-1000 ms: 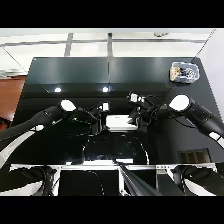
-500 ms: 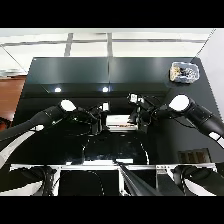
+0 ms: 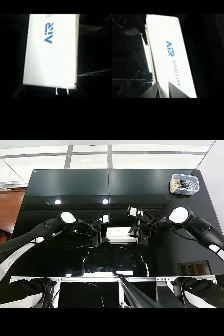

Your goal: Fold the box and place the chain.

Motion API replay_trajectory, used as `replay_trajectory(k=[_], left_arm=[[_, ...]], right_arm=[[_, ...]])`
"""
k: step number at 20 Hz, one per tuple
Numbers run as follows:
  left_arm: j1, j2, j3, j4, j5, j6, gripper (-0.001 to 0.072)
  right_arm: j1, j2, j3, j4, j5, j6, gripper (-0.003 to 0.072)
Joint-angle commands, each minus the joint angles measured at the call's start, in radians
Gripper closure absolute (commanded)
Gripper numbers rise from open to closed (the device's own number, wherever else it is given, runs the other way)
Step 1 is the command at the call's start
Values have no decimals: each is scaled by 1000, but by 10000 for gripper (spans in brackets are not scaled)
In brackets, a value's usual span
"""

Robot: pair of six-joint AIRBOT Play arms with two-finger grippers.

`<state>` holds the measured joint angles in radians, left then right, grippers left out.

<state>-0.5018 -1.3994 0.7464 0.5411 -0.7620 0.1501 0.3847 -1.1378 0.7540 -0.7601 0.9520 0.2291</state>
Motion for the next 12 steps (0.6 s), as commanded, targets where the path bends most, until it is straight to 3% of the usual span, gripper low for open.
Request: replay_trajectory(k=[1,12], left_arm=[[-1,-1,1,0,0,0,272],[-1,-1,1,0,3,1,273]], right_arm=[[1,-4,-1,-9,-2,18,541],[1,-11,-31,-8,-20,65,542]])
